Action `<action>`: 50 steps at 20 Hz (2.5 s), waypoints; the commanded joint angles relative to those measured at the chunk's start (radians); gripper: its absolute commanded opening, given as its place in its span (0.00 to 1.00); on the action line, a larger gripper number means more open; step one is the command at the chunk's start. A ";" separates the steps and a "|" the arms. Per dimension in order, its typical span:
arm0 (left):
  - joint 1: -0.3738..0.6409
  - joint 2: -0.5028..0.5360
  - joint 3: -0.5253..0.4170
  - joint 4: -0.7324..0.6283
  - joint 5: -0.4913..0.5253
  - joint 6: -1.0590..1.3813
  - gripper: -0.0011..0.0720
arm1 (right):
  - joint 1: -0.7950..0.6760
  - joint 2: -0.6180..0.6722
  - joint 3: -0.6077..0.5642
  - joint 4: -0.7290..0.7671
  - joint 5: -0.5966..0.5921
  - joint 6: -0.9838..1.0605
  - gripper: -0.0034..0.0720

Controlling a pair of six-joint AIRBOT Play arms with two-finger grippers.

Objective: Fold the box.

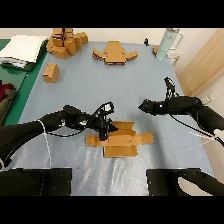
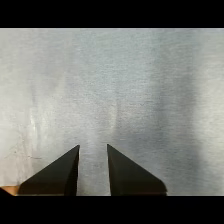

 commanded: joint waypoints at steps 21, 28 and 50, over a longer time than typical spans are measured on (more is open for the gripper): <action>0.000 -0.011 -0.003 0.010 -0.009 -0.035 0.03 | 0.161 0.183 -0.001 -0.323 -0.303 0.187 0.05; 0.000 -0.011 -0.003 0.010 -0.009 -0.035 0.03 | 0.695 0.364 -0.105 -0.573 -0.403 0.465 0.05; 0.000 -0.011 -0.003 0.010 -0.009 -0.035 0.03 | 1.112 0.180 -0.228 -1.128 -0.161 0.463 0.72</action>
